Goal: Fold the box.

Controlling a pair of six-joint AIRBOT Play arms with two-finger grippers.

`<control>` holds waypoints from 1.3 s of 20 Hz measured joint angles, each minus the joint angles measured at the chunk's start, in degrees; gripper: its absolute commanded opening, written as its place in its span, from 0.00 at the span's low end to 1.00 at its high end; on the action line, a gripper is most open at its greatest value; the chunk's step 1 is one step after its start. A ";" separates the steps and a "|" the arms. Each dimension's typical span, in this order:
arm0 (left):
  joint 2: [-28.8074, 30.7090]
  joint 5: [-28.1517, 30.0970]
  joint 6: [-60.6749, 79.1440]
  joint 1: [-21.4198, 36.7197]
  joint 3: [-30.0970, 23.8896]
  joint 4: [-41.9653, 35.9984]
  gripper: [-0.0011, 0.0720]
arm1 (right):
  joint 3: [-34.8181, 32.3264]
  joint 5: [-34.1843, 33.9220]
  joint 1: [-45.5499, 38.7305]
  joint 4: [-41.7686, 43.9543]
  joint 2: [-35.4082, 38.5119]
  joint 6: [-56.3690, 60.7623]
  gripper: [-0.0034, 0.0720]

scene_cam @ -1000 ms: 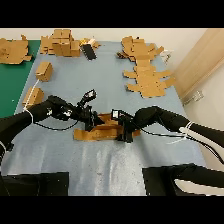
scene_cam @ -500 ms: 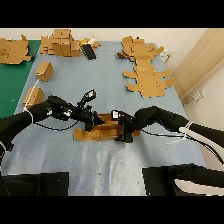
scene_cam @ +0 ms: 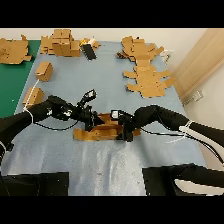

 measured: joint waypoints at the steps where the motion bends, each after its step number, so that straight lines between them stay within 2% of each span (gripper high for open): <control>1: 0.00 0.00 0.00 0.00 0.00 0.00 0.03 | 0.31 -0.61 0.00 -0.46 -0.22 -0.02 0.95; 15: 0.00 -0.02 0.00 0.00 0.00 0.00 0.03 | 1.20 -1.73 0.22 -0.11 -1.70 0.02 0.95; 16: 0.00 0.00 0.00 0.00 0.00 0.00 0.03 | 1.20 -1.51 0.24 -0.09 -1.84 0.02 0.94; 18: 0.00 0.00 0.02 0.00 0.00 0.00 0.03 | 1.20 -1.20 0.26 -0.04 -1.99 0.02 0.79; 26: 0.00 -0.02 0.00 0.00 0.00 -0.02 0.03 | 1.20 -1.01 0.28 -1.09 -2.14 0.02 0.79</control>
